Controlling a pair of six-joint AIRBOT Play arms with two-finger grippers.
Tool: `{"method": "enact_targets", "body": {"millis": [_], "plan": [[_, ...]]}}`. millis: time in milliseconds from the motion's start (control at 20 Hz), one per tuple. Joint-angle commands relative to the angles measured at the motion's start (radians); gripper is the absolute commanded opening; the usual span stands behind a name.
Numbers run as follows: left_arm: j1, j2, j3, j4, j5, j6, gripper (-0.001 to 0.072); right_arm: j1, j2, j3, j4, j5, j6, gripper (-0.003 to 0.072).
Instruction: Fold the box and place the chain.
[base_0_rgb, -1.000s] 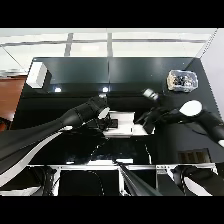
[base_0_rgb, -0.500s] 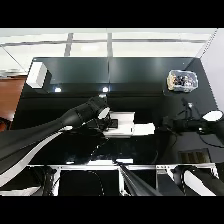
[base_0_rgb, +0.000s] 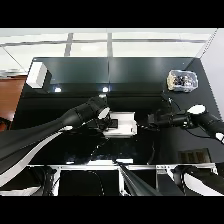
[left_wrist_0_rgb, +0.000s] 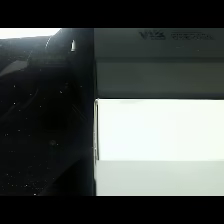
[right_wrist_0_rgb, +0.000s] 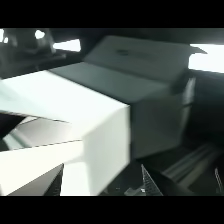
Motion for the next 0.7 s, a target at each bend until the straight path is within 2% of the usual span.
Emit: {"method": "enact_targets", "body": {"millis": [0,100,150,200,250,400,450,500,650], "plan": [[0.000,-0.001,0.001,0.000,0.000,-0.001,0.0024,0.069,-0.006,0.047,0.014,0.017,0.020,0.0539],[0.000,-0.001,0.001,0.000,0.000,-0.001,0.0024,0.130,-0.006,0.065,-0.022,-0.024,0.071,0.0528],[0.000,-0.001,0.001,0.000,0.000,-0.001,0.0024,0.160,-0.006,0.082,-0.061,-0.035,0.104,0.0399],[0.000,-0.001,0.001,0.000,0.000,-0.001,0.0024,0.192,-0.006,0.103,-0.104,-0.041,0.143,0.0393],[0.000,-0.001,0.001,0.000,0.000,-0.001,0.0024,0.226,-0.006,0.128,-0.150,-0.047,0.183,0.0353],[0.000,-0.001,0.001,0.000,0.000,-0.001,0.0024,0.312,-0.006,0.191,-0.285,-0.069,0.320,0.0350],[0.000,-0.001,0.001,0.000,0.000,-0.001,0.0024,0.338,-0.006,0.209,-0.336,-0.076,0.368,0.0257],[0.000,-0.001,0.001,0.000,0.000,-0.001,0.0024,0.364,-0.006,0.224,-0.393,-0.086,0.415,0.0234],[0.000,-0.001,0.001,0.000,0.000,-0.001,0.0024,0.423,-0.011,0.254,-0.544,-0.109,0.556,0.0234]]}}
